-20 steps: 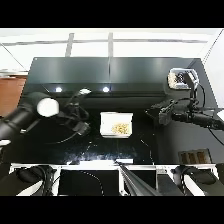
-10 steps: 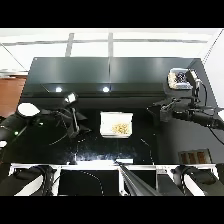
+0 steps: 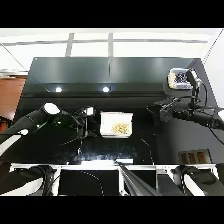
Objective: Fold the box and place the chain.
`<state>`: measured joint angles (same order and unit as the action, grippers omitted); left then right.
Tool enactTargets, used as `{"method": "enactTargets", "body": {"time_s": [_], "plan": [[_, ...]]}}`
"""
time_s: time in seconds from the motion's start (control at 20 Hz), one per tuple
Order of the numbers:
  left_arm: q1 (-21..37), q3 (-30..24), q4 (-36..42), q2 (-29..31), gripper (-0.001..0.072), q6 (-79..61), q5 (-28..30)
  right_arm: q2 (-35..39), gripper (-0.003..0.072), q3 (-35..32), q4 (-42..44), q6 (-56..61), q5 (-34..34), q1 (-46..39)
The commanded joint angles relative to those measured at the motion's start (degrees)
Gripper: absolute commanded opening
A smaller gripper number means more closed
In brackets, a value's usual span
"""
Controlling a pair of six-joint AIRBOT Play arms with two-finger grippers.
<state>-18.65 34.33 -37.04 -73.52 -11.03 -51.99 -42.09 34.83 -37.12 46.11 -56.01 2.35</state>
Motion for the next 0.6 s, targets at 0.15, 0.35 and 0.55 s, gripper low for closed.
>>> {"method": "enactTargets", "body": {"time_s": [0.15,0.35,0.55], "plan": [[-1.0,0.3,5.2,-1.7,0.0701,-3.4,-1.0,0.0,0.0588,0.0,0.0,0.0,-0.3,0.0],[-1.8,0.7,5.2,-1.9,0.07,-3.4,-0.7,0.0,0.0588,0.0,-0.1,0.0,-0.3,0.0],[-3.8,1.2,5.2,-2.0,0.0701,-2.9,0.9,0.0,0.0588,0.0,-0.5,0.0,-0.3,0.0]]}}
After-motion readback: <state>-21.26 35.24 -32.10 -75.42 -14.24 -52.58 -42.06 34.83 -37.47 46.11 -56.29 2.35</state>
